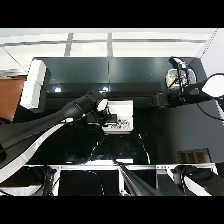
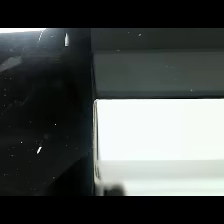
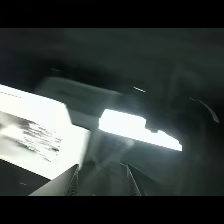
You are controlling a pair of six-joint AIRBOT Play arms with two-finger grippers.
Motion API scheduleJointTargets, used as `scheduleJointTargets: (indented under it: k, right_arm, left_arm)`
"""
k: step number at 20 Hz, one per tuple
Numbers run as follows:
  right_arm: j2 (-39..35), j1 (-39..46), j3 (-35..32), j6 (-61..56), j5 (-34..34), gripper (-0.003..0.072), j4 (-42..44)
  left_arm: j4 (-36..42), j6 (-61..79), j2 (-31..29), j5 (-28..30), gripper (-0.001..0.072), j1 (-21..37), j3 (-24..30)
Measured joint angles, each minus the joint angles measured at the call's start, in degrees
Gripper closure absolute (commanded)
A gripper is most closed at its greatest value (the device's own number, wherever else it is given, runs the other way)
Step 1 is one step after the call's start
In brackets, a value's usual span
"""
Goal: Fold the box and place the chain.
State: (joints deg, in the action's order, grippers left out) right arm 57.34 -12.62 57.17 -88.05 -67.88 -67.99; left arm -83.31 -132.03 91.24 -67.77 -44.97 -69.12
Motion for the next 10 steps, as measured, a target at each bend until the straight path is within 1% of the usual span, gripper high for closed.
scheduleJointTargets:
  k: [1,2,4,6,8,10]
  right_arm:
    - [-0.15,0.44,-0.13,0.24,-0.42,0.0328,-0.92]
    - [-0.24,0.70,-0.24,0.48,-0.85,0.0328,-1.64]
    - [-0.39,1.11,-0.39,0.90,-1.09,0.0328,-2.58]
    - [-0.44,1.33,-0.44,1.14,-0.76,0.0328,-3.37]
    - [-0.46,1.44,-0.48,1.31,-0.07,0.0328,-4.07]
    - [-0.46,1.51,-0.50,1.40,0.81,0.0328,-4.48]
  left_arm:
    - [0.07,-0.87,-0.17,-0.17,0.0321,0.00,-0.11]
    - [0.17,-1.57,-0.46,-0.42,0.0279,0.00,-0.44]
    - [0.00,-1.86,-1.90,-0.85,0.0280,0.00,-1.46]
    - [-1.07,-0.55,-4.96,-1.73,0.0281,0.00,-2.36]
    - [-3.30,2.34,-9.44,-2.54,0.0281,0.00,-2.75]
    - [-7.91,5.27,-14.75,-5.42,0.0283,0.15,-1.79]
